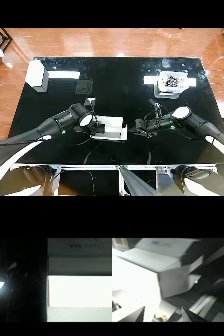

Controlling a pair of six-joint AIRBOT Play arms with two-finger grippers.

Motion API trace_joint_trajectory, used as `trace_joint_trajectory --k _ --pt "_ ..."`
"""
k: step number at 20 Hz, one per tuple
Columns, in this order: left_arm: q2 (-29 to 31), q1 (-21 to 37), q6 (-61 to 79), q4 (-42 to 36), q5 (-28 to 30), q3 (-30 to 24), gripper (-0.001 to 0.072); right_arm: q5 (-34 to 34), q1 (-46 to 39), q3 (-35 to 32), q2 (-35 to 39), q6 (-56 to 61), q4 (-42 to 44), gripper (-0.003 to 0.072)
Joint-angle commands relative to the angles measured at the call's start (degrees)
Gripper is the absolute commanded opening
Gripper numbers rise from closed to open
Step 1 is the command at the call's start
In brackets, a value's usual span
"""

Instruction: Fold the box and place the chain.

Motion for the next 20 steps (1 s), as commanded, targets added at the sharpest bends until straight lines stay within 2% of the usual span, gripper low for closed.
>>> trace_joint_trajectory --k 1,8,15,20 --pt "0.0 0.0 0.1 0.0 0.0 0.0 0.0023 1.8 2.3 1.2 0.0 -0.4 1.7 0.0549" --pt "0.0 0.0 0.1 0.0 0.1 0.0 0.0023 -3.8 9.8 5.3 -0.1 4.9 1.7 0.0546" --pt "0.0 0.0 0.1 0.0 0.6 0.0 0.0023 -8.8 15.8 5.6 -0.3 8.4 0.5 0.0533" --pt "0.0 0.0 0.1 0.0 1.2 0.0 0.0024 -14.1 20.6 6.5 -0.8 17.9 -9.4 0.0527"
